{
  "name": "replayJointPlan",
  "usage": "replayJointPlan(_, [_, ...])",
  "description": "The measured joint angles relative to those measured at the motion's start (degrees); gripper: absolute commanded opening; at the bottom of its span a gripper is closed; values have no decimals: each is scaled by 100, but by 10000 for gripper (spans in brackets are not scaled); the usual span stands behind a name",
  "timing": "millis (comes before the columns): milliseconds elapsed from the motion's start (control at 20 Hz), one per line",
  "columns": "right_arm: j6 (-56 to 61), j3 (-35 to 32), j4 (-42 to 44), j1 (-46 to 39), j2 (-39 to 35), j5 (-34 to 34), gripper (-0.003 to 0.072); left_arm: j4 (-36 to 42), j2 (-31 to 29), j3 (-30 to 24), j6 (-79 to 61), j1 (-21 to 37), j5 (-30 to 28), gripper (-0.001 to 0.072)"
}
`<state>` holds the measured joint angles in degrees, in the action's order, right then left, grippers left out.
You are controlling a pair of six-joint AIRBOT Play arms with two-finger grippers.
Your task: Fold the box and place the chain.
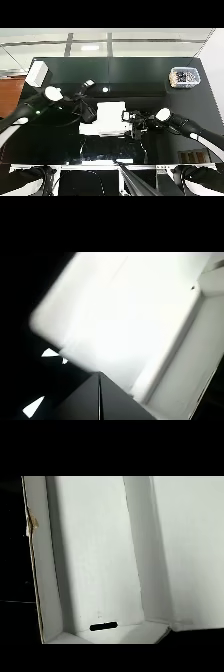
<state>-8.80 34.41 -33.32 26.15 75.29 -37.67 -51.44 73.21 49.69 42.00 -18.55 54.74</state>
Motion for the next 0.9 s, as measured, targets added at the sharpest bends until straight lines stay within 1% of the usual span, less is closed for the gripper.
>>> replayJointPlan(100, [2,0,2,0,0,2,458,-192,-470,-109,212,374,103,24])
replayJointPlan(150, [2,0,2,0,0,2,457,-203,-730,-275,275,586,118,25])
replayJointPlan(250, [2,0,2,0,0,4,457,151,-1198,-721,103,929,-68,30])
replayJointPlan(300, [2,0,2,0,0,4,458,439,-1388,-964,-262,1025,11,177])
replayJointPlan(350, [2,0,2,0,0,4,457,664,-1506,-1174,-706,1058,153,534])
replayJointPlan(400, [2,0,2,0,0,4,458,828,-1600,-1370,-1222,1038,315,720])
replayJointPlan(450, [2,0,4,0,0,4,458,955,-1663,-1526,-1676,970,339,719])
replayJointPlan(550, [2,0,4,0,0,4,458,957,-1744,-1746,-2566,723,317,718])
replayJointPlan(650, [2,0,4,0,0,2,457,761,-1775,-1862,-3198,378,-11,717])
replayJointPlan(750, [2,0,4,0,0,2,458,553,-1735,-1895,-3558,44,-424,716])
replayJointPlan(900, [2,0,4,0,0,2,457,413,-1475,-1805,-3816,-295,-612,702])
